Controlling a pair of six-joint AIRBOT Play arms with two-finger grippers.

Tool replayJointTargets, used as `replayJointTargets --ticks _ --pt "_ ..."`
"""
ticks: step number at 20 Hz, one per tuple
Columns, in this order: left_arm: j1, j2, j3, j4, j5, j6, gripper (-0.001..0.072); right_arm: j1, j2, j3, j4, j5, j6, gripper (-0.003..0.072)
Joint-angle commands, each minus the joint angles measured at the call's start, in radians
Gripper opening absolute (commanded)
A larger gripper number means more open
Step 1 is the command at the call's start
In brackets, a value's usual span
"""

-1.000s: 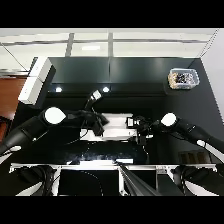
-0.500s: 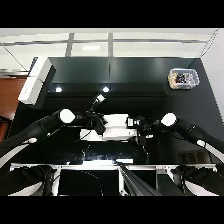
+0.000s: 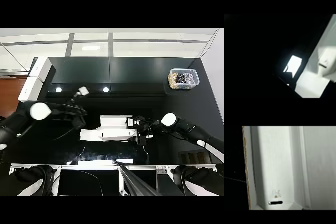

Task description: Fold the box and place the chain.

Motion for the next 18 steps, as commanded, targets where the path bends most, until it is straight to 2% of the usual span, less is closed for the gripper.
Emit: replayJointTargets --ticks 1,2,4,6,8,10,15,16,17,18 --pt "0.093 0.099 -0.066 -0.093 -0.2 0.17 0.0032 0.0 0.0 -0.001 0.0 0.0 0.0 0.0438" --pt "0.082 0.093 -0.105 -0.147 -0.237 0.302 0.0085 0.0 0.0 0.0 0.0 0.0 0.0 0.0438" --pt "0.035 0.091 -0.185 -0.2 -0.172 0.486 0.0717 0.0 0.0 0.0 0.0 0.0 0.0 0.0438" --pt "-0.03 0.085 -0.23 -0.195 -0.024 0.5 0.0705 0.0 0.0 0.0 0.0 0.0 0.0 0.0438" --pt "-0.084 0.058 -0.237 -0.216 0.097 0.5 0.0704 0.0 0.0 0.0 0.0 0.0 0.0 0.0438" --pt "-0.129 0.008 -0.237 -0.28 0.178 0.5 0.07 0.0 0.0 0.0 0.0 0.0 0.0 0.0438" --pt "-0.214 -0.106 -0.213 -0.312 0.198 0.5 0.0675 0.0 0.0 0.0 0.0 0.0 0.0 0.0438" --pt "-0.22 -0.108 -0.208 -0.312 0.2 0.5 0.0644 0.0 0.0 0.0 0.0 0.0 0.0 0.0438" --pt "-0.221 -0.108 -0.204 -0.312 0.198 0.5 0.0512 0.0 0.0 0.0 0.0 0.0 0.0 0.0438" --pt "-0.221 -0.108 -0.204 -0.313 0.199 0.5 0.0348 0.0 0.0 0.0 0.0 0.0 0.0 0.0438"
